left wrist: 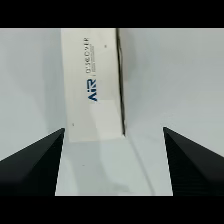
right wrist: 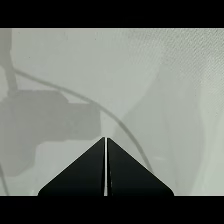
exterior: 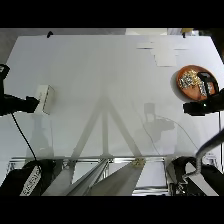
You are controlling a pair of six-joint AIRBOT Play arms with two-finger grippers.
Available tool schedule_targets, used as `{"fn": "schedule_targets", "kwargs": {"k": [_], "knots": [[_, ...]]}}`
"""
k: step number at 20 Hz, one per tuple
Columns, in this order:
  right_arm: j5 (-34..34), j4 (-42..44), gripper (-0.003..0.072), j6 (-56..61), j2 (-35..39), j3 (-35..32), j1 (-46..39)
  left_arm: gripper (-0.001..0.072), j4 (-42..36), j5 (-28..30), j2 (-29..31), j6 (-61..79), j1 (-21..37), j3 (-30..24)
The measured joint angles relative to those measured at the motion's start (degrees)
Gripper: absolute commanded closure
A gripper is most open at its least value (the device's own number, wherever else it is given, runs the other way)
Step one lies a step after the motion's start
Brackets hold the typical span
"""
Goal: Fold the box and place the chain.
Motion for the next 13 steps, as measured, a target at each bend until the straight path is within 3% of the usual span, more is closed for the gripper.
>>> {"fn": "schedule_targets", "kwargs": {"k": [13], "knots": [[0.0, 0.0, 0.0667, 0.0, 0.0, 0.0, 0.0, 0.0016, 1.7, -0.3, 1.2, -3.4, -1.6, 0.0]]}}
